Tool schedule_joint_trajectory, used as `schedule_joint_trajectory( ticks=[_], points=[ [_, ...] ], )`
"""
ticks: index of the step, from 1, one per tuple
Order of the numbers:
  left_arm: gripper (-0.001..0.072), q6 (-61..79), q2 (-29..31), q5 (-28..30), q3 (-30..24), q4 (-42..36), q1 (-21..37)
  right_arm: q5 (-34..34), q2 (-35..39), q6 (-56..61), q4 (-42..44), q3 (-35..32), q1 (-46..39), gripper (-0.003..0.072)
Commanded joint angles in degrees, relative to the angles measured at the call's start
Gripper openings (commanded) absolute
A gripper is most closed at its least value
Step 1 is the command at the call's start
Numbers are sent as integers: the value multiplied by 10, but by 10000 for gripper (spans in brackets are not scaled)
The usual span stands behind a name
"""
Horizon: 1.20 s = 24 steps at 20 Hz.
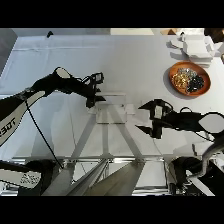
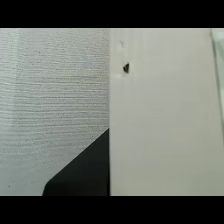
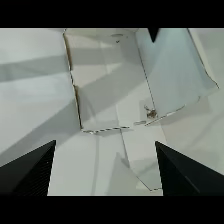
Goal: Fold the box and place the chain.
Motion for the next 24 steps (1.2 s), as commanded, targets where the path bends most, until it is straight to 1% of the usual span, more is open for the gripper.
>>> schedule_joint_trajectory(
  ticks=[1, 3, 6, 7, 10, 14, 20, 22, 24],
  points=[
    [11, 0, 0, 0, 0, 0, 0, 4, -41, -86, 43, -4, 9, 699],
    [11, 0, 0, 0, 0, 0, 0, 7, -95, -132, 102, -4, 9, 699],
    [11, 0, 0, 0, 0, 0, 0, -38, -160, -240, 109, -10, 9, 700],
    [11, 0, 0, 0, 0, 0, 0, -57, -175, -254, 118, -15, 8, 700],
    [11, 0, 0, 0, 0, 0, 0, -79, -202, -255, 150, -19, 8, 700],
    [11, 0, 0, 0, 0, 0, 0, -90, -242, -255, 151, -19, 8, 700],
    [11, 0, 0, 0, 0, 0, 0, -148, -299, -255, 191, -19, 8, 700],
    [11, 0, 0, 0, 0, 0, 0, -151, -316, -256, 224, -19, 9, 700],
    [11, 0, 0, 0, 0, 0, 0, -153, -325, -291, 257, -19, 8, 699]
  ],
)
